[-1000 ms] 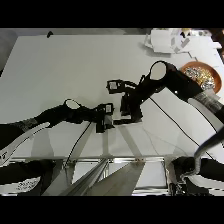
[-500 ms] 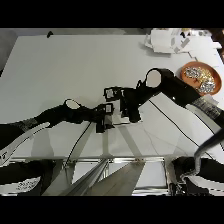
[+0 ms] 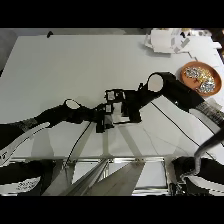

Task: Fold the box and place the chain.

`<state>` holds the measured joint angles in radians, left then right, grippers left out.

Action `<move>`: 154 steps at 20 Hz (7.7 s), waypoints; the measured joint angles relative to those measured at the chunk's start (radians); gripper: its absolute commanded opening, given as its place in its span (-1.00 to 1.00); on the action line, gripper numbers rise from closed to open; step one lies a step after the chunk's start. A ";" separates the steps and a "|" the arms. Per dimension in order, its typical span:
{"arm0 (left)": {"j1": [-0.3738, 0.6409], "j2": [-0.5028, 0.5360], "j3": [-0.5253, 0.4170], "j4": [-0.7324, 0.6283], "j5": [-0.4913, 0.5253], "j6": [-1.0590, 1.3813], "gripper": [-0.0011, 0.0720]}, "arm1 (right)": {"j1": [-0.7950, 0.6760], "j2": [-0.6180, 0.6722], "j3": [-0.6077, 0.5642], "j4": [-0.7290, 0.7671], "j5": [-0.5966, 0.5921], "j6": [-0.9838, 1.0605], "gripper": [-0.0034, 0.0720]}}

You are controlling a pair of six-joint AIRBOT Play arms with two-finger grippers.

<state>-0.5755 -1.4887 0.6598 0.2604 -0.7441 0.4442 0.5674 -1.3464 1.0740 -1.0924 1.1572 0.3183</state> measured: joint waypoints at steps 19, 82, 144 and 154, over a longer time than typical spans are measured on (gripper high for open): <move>0.000 0.000 0.000 0.002 -0.004 0.002 -0.60 | 0.000 0.040 -0.074 0.093 -0.052 -0.014 -0.32; 0.000 0.000 0.000 0.001 -0.001 0.001 -0.60 | -0.001 0.098 -0.185 0.103 -0.102 0.021 -0.86; 0.000 0.000 0.000 0.001 -0.001 0.001 -0.60 | -0.577 0.268 -0.433 0.396 0.060 0.320 -0.86; 0.000 0.000 0.000 0.002 -0.001 0.003 -0.60 | -0.456 0.113 -0.452 0.413 0.026 0.272 -0.86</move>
<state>-0.5755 -1.4891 0.6598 0.2619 -0.7448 0.4469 0.1112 -1.2331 0.6220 -0.6792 1.1835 0.5903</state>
